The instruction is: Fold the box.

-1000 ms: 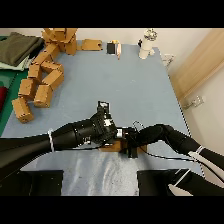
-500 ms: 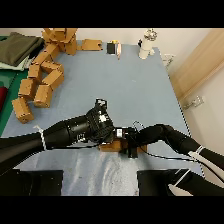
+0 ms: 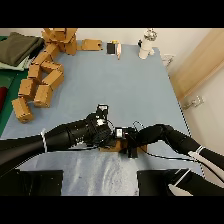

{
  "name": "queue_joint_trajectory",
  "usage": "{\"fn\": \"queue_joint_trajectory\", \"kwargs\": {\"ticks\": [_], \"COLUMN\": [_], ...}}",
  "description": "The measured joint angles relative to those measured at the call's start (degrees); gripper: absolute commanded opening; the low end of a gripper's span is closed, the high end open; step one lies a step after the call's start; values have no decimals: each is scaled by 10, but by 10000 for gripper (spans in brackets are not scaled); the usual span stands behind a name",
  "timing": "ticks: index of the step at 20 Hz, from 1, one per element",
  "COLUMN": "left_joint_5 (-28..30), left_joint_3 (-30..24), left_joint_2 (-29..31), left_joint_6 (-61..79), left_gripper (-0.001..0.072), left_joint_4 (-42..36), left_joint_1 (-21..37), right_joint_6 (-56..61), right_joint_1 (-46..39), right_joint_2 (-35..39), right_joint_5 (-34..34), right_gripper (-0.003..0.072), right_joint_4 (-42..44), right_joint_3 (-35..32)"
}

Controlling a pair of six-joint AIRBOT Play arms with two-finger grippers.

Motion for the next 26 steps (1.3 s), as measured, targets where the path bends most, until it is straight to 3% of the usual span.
{"fn": "queue_joint_trajectory", "kwargs": {"ticks": [4, 10, 12, 13, 14, 23, 24, 25, 26], "left_joint_5": [43, 53, 38, 31, 22, -21, -22, -23, -16], "left_joint_3": [-9, 6, 17, 21, 25, 47, 47, 48, 49], "left_joint_2": [-23, -67, -76, -81, -86, -101, -101, -101, -102], "left_joint_6": [-9, -67, -84, -90, -95, -127, -128, -128, -128], "left_gripper": [432, 419, 343, 200, 13, 16, 28, 316, 492], "left_joint_4": [-6, 26, 44, 51, 58, 108, 110, 113, 120], "left_joint_1": [-1, -16, -23, -25, -27, -49, -49, -51, -51], "right_joint_6": [0, 0, 0, 0, 0, 0, 1, 1, 1], "right_joint_1": [0, 0, 0, 0, 0, 0, 0, 0, 0], "right_joint_2": [0, 0, 0, 0, 0, 0, 0, 0, 0], "right_joint_5": [0, 0, 0, 0, 0, 0, 0, 0, 0], "right_gripper": [506, 507, 507, 507, 506, 506, 507, 507, 506], "right_joint_4": [0, 0, 0, 0, 0, 0, 0, 0, 1], "right_joint_3": [0, 0, 0, 0, 0, 0, 0, 0, 0]}}
